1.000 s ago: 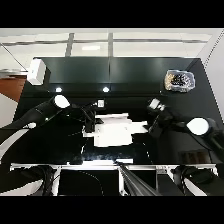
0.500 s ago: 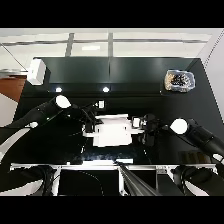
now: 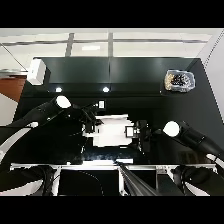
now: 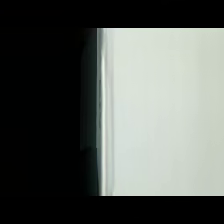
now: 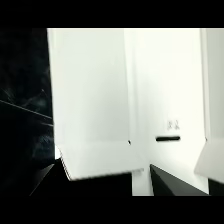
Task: Fold the box and place the chain.
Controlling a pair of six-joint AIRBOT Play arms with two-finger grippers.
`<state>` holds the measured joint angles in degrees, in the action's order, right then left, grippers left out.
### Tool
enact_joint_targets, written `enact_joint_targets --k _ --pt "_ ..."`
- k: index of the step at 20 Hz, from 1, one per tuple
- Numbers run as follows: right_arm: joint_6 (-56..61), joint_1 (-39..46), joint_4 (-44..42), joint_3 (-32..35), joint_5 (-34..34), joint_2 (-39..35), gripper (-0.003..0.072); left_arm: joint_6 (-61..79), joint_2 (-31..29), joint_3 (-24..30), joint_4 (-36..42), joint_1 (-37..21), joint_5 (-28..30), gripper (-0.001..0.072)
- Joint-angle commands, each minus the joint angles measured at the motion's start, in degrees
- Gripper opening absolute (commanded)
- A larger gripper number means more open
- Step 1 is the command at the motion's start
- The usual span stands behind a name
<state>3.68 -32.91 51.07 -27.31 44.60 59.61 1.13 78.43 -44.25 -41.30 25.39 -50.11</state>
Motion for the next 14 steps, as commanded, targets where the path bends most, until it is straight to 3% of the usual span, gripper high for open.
enact_joint_targets --k 1,9,14 --pt "-2.0 -2.1 -3.6 0.0 -0.3 0.4 0.0708 0.0 0.0 0.0 0.0 0.0 0.0 0.0030" --pt "-0.1 -2.2 -8.4 0.0 -5.0 0.4 0.0707 0.0 0.0 0.0 0.0 0.0 0.0 0.0030" --pt "0.0 -2.2 -6.5 0.0 0.1 0.4 0.0707 0.0 0.0 0.0 0.0 0.0 0.0 0.0030"
